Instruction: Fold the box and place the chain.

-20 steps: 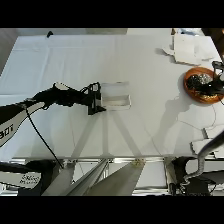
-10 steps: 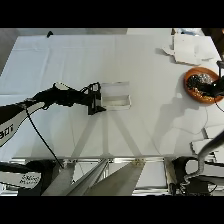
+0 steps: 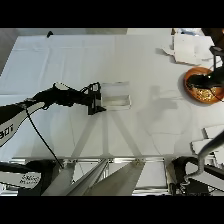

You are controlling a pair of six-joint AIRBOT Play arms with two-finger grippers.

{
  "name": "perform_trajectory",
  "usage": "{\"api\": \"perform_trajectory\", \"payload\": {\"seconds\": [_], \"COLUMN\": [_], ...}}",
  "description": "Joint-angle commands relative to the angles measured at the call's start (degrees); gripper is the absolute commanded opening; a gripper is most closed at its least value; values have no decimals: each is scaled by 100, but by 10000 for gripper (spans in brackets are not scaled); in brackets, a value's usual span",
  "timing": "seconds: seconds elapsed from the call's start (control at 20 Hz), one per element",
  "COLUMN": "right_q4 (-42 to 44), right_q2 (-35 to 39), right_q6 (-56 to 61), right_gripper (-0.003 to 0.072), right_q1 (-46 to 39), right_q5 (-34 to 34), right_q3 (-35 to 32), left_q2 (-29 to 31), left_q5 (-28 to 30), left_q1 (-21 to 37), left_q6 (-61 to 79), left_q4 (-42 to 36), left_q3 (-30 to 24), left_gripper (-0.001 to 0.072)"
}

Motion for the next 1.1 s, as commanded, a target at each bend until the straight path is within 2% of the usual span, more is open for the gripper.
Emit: {"api": "perform_trajectory", "payload": {"seconds": [0.0, 0.25, 0.55, 0.8, 1.05], "right_q4": [68, 118, 131, 138, 376], "right_q2": [212, 271, 271, 271, 271], "right_q6": [17, 15, 122, 507, 595], "right_gripper": [13, 13, 13, 13, 14], "right_q1": [636, 1582, 3150, 4413, 5108], "right_q5": [192, 243, 164, -393, -737], "right_q3": [-22, -22, -22, -22, -22], "left_q2": [4, 2, 2, 4, 4], "left_q5": [0, 2, 0, 0, 0], "left_q1": [0, 0, 0, 0, 0], "left_q6": [0, 2, 0, 2, 2], "left_q4": [0, 0, 0, 0, 0], "left_q3": [2, 2, 2, 2, 2], "left_gripper": [156, 156, 156, 156, 156]}}
